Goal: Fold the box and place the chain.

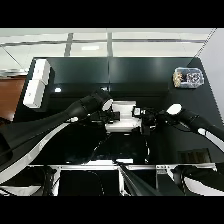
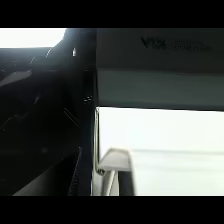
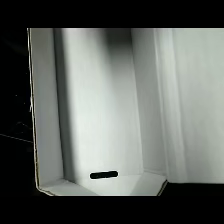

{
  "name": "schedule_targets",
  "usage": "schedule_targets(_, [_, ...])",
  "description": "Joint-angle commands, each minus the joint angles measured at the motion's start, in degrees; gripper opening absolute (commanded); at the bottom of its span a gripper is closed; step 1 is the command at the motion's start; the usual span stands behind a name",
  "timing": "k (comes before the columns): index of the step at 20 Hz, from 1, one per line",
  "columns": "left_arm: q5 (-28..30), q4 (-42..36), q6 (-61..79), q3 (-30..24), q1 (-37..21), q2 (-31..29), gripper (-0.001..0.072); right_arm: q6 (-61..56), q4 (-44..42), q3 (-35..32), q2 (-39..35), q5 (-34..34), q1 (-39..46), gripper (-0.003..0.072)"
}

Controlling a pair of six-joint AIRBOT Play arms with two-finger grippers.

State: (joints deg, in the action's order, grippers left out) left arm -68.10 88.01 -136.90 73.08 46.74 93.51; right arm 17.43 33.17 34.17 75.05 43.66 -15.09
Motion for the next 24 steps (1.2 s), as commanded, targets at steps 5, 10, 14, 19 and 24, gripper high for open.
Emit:
schedule_targets(5, [0.15,-2.14,-0.07,0.04,-0.02,1.14,0.0097,-0.07,-0.04,0.02,0.0,-0.02,-0.02,0.0231])
schedule_targets(10, [-0.09,-2.14,-0.07,0.04,-0.04,1.14,0.0025,-0.07,-0.04,0.04,0.0,-0.02,-0.02,0.0231])
schedule_targets(14, [-0.17,-1.95,-0.09,0.11,-0.07,1.14,0.0486,-0.07,-0.04,0.04,0.0,-0.02,-0.04,0.0231])
schedule_targets(19, [-0.33,-1.66,-1.49,0.09,-0.07,1.2,0.0483,-0.07,-0.02,0.04,0.0,-0.02,-0.02,0.0231])
schedule_targets(24, [-0.09,-1.73,-1.49,0.09,-0.04,1.2,0.0025,-0.07,-0.04,0.04,0.0,0.0,-0.02,0.0231])
